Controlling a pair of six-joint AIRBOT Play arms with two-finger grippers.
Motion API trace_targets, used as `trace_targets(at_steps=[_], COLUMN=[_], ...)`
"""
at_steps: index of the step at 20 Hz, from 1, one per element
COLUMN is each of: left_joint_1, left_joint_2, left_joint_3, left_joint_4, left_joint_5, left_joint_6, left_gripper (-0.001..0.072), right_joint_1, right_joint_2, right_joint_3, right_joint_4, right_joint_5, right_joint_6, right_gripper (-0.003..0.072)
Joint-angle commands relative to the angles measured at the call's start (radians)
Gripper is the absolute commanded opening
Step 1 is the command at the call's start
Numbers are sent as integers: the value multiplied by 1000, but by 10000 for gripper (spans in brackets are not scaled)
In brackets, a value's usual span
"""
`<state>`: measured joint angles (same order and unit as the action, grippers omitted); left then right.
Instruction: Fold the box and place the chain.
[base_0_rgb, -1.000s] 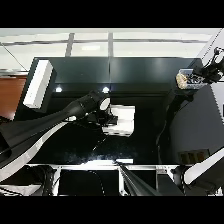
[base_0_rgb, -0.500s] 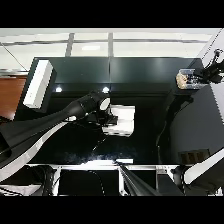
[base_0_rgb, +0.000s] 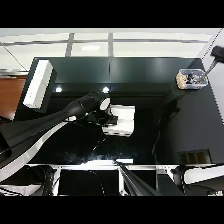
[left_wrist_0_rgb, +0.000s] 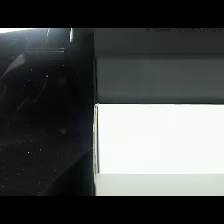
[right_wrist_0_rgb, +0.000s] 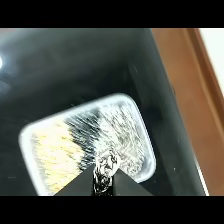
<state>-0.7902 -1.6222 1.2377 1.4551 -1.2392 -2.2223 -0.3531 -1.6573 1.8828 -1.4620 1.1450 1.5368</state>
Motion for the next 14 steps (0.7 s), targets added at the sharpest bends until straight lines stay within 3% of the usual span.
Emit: trace_targets(at_steps=[1,9,14], left_joint_1=[0,0,0], left_joint_2=[-1,-1,-1], left_joint_3=[0,0,0], left_joint_4=[-1,-1,-1], left_joint_5=[0,-1,0], left_joint_6=[0,0,0], left_gripper=[30,30,30], right_joint_1=[4,10,95], right_joint_2=[159,503,685], right_joint_3=[1,-67,-193], right_joint_4=[90,424,449], right_joint_5=[10,52,82], right_joint_6=[-67,-159,-192], right_gripper=[5,5,5])
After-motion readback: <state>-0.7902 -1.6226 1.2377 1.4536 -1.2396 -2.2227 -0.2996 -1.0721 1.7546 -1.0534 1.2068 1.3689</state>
